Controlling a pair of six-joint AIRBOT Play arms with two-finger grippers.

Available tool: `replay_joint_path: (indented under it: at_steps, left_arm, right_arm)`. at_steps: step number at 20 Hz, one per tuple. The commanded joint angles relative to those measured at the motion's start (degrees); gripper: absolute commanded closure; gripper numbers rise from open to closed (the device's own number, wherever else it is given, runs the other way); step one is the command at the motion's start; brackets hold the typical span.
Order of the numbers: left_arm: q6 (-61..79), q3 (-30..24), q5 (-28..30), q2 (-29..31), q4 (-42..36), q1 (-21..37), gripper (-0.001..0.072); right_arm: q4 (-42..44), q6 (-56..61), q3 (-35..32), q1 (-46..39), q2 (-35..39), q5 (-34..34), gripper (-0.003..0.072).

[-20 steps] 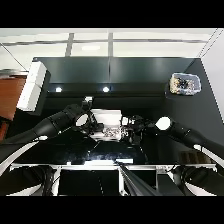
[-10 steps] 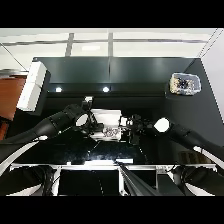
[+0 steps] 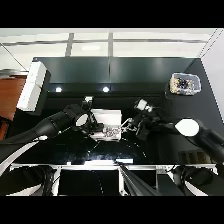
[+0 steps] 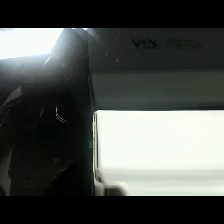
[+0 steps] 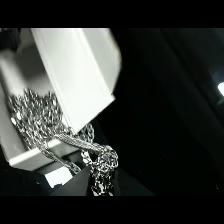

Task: Fold the box and place the chain.

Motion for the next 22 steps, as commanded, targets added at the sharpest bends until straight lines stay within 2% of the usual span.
replay_joint_path:
  at_steps: [1,3,5,8,12,16,17,19,20,22]
  left_arm:
    - [0.02,0.07,0.07,0.02,0.0,-0.02,0.068]
    - [0.02,0.07,0.17,0.02,0.02,-0.02,0.068]
    - [0.02,0.07,0.17,0.02,0.0,-0.02,0.068]
    - [0.02,0.07,0.17,0.02,0.0,-0.02,0.068]
    - [0.02,0.07,0.17,0.02,-0.02,-0.02,0.068]
    - [0.0,0.07,0.17,0.02,-0.02,-0.02,0.068]
    - [0.02,0.07,0.17,0.02,-0.02,-0.02,0.068]
    - [0.02,0.07,0.17,0.02,0.0,-0.02,0.068]
    - [0.0,0.07,0.17,0.02,-0.02,-0.02,0.068]
    - [0.02,0.07,0.17,0.02,0.0,-0.02,0.068]
  right_arm:
    - [-0.98,13.49,2.73,-1.7,8.63,6.84,0.0665]
    - [6.16,14.16,5.18,-1.6,9.14,8.44,0.0665]
    - [16.98,13.81,5.75,-0.85,9.01,5.31,0.0666]
    - [26.14,11.45,5.75,2.21,7.67,0.66,0.0665]
    - [27.87,11.04,5.75,8.02,2.05,-1.86,0.0664]
    - [22.8,12.26,5.75,8.9,-5.7,-4.85,0.0662]
    - [20.72,12.44,5.75,8.37,-6.58,-5.42,0.0589]
    - [16.0,12.52,5.75,6.21,-6.56,-4.59,0.0074]
    - [13.9,12.52,5.75,4.39,-6.32,-3.13,-0.0021]
    - [5.11,12.46,5.75,-0.24,-6.21,1.53,-0.002]
